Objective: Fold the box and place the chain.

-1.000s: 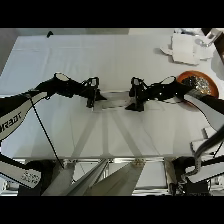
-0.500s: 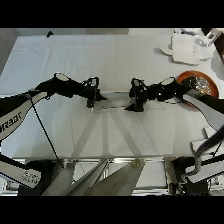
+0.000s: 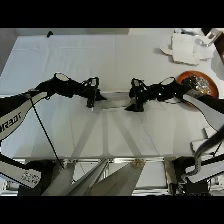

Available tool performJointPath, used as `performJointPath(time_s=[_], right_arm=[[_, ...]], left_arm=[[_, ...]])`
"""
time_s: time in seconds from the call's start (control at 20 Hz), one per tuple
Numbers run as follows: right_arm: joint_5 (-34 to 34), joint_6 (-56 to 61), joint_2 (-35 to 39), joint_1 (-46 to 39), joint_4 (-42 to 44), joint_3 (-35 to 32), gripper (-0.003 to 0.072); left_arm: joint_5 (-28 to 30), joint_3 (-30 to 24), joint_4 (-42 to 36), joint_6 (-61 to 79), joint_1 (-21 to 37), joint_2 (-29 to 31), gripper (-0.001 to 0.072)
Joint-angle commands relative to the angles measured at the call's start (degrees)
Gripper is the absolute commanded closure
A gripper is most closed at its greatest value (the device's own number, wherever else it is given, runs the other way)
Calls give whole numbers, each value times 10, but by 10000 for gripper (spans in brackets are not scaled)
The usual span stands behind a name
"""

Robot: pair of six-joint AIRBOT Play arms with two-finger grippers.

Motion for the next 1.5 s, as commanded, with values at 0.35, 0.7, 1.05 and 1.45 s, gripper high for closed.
performJointPath(time_s=[0.35, 0.7, 1.05, 1.45], right_arm=[[1, 0, 0, 0, 0, 0, 167], [0, 0, 0, 0, 0, 0, 166], [1, 0, 0, 0, 0, 0, 166], [1, 0, 0, 0, 0, 0, 166]], left_arm=[[0, 0, 0, 0, 0, 0, 695], [0, 0, 0, 0, 0, 0, 695], [0, 0, 0, 0, 0, 0, 695], [0, 0, -6, -5, 0, 0, 695]])
